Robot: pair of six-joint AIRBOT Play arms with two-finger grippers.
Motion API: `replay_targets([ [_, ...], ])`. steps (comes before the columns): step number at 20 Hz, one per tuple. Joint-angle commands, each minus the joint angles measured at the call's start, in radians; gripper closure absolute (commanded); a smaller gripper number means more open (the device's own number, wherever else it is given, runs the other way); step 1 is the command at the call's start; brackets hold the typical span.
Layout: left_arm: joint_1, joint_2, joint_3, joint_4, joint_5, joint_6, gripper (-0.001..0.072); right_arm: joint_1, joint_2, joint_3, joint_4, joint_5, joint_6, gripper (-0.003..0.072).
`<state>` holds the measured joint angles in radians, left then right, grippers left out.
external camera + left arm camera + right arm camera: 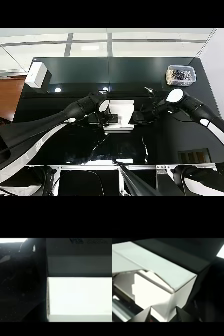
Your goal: Fold the box and place the chain.
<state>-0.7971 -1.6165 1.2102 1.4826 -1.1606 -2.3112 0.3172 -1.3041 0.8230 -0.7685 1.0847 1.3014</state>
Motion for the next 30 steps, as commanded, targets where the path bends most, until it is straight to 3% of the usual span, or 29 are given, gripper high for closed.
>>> replay_targets([
  [1,0.0,0.0,0.0,0.0,0.0,0.0,0.0679,0.067,0.0,0.013,-0.15,-0.062,0.136,0.034],
  [3,0.0,0.0,0.0,0.0,0.0,0.0,0.068,0.096,0.0,0.024,-0.213,-0.077,0.198,0.0384],
  [8,0.0,0.0,0.0,0.0,0.0,0.0,0.068,0.192,-0.029,0.096,-0.413,-0.105,0.414,0.0385],
  [14,0.001,0.0,0.0,0.0,0.0,0.0,0.0679,0.324,-0.087,0.183,-0.711,-0.032,0.775,0.0386],
  [21,0.001,0.0,0.0,0.0,0.0,0.0,0.0679,0.364,-0.13,0.184,-0.722,-0.031,0.882,0.0387],
  [25,0.001,0.0,0.0,0.0,0.0,0.0,0.0679,0.364,-0.13,0.183,-0.671,-0.077,0.887,0.0628],
  [27,0.001,0.0,0.0,0.0,0.0,0.0,0.068,0.364,-0.131,0.184,-0.668,-0.071,0.895,0.0669],
  [30,0.001,0.0,0.0,0.0,0.001,0.0,0.0679,0.364,-0.131,0.184,-0.669,-0.045,0.894,0.0665],
])
